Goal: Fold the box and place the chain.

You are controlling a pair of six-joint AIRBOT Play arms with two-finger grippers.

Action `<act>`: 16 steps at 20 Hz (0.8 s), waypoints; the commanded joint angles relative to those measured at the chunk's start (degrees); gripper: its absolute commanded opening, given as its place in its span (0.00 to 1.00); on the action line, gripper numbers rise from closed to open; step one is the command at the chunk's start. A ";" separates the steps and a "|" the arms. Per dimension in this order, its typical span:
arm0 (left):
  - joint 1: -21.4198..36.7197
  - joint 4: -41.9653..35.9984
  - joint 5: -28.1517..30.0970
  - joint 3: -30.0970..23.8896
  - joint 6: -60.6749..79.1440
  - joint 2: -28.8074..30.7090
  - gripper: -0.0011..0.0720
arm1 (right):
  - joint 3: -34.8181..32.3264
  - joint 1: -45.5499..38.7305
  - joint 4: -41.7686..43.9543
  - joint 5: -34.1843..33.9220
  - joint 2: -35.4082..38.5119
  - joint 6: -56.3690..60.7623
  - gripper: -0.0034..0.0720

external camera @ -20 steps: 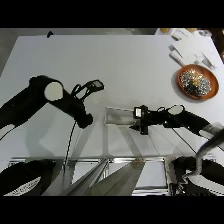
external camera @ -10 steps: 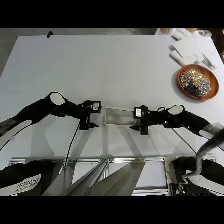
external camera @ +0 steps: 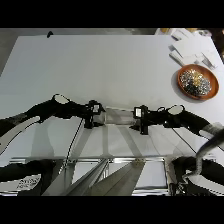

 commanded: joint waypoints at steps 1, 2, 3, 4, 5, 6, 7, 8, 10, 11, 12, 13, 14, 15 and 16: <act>0.04 -1.68 -2.91 0.07 2.23 -0.07 0.98 | 0.02 0.00 0.02 0.00 0.00 0.00 0.57; 0.04 -1.68 -3.32 0.07 2.23 -0.04 0.98 | 0.02 0.00 0.02 0.00 0.00 0.00 0.57; 0.04 -1.68 -3.69 0.07 2.21 -0.04 0.98 | 0.02 0.00 0.02 0.00 0.00 0.00 0.57; 0.04 -1.68 -3.93 0.07 2.21 -0.04 0.98 | 0.02 0.00 0.02 0.00 0.00 0.00 0.57; 0.04 -1.57 -4.24 0.07 2.19 -0.04 0.99 | 0.02 0.00 0.02 0.00 0.00 0.00 0.57; 0.13 -1.18 -4.68 0.07 2.19 -0.04 0.99 | 0.02 0.00 0.02 0.00 0.00 0.00 0.57; 0.33 -0.39 -5.16 0.07 2.16 0.02 0.99 | 0.02 0.00 0.02 0.00 0.00 0.00 0.57; 0.68 0.28 -5.88 0.04 2.14 0.26 0.99 | 0.02 0.00 0.02 0.00 0.00 0.00 0.57; 1.77 0.72 -7.30 0.04 1.92 1.18 0.99 | 0.02 0.00 0.02 0.00 0.00 0.00 0.57; 2.14 0.74 -7.50 0.04 1.46 1.64 0.99 | 0.02 0.00 0.02 0.00 0.00 0.00 0.57; 2.34 0.68 -7.50 0.04 0.70 1.70 0.99 | 0.02 0.00 0.02 0.00 0.00 0.02 0.57; 2.14 0.50 -7.43 0.04 0.70 1.64 0.99 | 0.02 0.00 0.02 0.00 0.00 0.00 0.57; 1.86 -0.17 -7.17 0.04 0.70 1.46 0.99 | 0.02 0.00 0.02 0.00 0.00 0.02 0.57; 1.42 -0.98 -6.91 0.04 0.70 1.05 0.99 | 0.02 0.00 0.02 0.00 0.00 0.00 0.57; 0.92 -1.20 -6.82 0.04 0.72 0.63 0.99 | 0.02 0.00 0.02 0.00 0.00 0.00 0.57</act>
